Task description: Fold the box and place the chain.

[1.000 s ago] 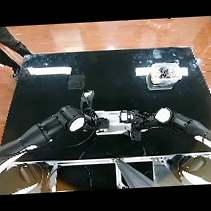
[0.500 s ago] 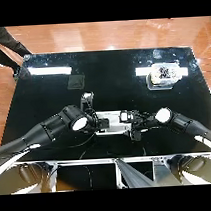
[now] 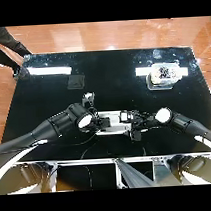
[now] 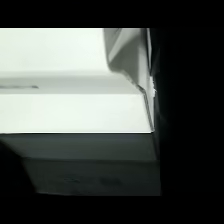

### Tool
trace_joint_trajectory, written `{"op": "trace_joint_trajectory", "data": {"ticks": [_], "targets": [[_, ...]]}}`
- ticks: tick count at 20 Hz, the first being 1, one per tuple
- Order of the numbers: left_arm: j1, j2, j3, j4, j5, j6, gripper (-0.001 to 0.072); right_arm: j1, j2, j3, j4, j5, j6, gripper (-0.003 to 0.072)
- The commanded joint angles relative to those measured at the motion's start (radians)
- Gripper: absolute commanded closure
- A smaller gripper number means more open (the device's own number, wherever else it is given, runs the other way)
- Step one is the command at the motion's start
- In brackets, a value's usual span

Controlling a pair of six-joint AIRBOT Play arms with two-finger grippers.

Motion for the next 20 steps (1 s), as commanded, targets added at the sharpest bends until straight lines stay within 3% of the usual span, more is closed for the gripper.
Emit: {"op": "trace_joint_trajectory", "data": {"ticks": [1, 2, 20], "targets": [[-0.001, -0.035, 0.034, 0.004, -0.021, -0.007, 0.0362, 0.013, 0.0, 0.0, 0.0, 0.0, 0.0, 0.061], [-0.001, -0.039, 0.035, 0.003, -0.021, -0.008, 0.0396, 0.018, 0.0, 0.0, 0.0, -0.001, 0.0, 0.061], [-0.001, -0.086, 0.038, 0.029, -0.037, -0.033, 0.0396, 0.021, 0.0, 0.0, -0.002, -0.013, 0.0, 0.061]]}}
